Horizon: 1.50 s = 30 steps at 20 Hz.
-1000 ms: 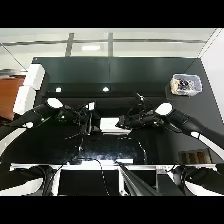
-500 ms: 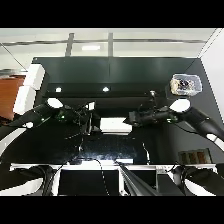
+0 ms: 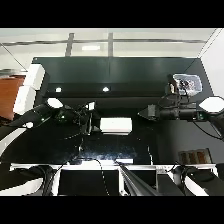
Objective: Fold the box and place the chain.
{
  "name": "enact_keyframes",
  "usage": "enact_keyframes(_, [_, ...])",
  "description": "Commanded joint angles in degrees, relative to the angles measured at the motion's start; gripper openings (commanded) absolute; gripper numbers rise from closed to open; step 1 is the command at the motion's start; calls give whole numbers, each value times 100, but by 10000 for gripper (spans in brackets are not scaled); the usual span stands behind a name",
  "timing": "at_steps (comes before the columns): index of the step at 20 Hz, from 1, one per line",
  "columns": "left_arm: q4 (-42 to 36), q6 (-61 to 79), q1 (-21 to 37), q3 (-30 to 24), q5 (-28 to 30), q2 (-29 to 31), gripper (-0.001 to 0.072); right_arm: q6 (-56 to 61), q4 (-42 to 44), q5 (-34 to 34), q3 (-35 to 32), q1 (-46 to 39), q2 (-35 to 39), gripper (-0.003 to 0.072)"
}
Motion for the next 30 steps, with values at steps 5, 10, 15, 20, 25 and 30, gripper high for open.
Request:
enact_keyframes(5, [26,-13,11,26,-13,4,717,48,-28,98,7,-68,96,31])
enact_keyframes(10, [822,-1099,120,96,-39,636,720,76,-35,116,9,-70,98,30])
enact_keyframes(15, [1816,-3473,177,354,-20,1847,719,81,-632,118,9,-837,203,30])
enact_keyframes(20, [2157,-4966,-308,1086,-492,2096,714,1021,-3036,120,7,-2146,584,30])
enact_keyframes(25, [2918,-4990,-914,1604,-634,1198,715,1274,-3915,374,7,-2234,610,30])
enact_keyframes(30, [3849,-4605,-1904,1628,289,603,716,1274,-3877,372,0,-2234,610,30])
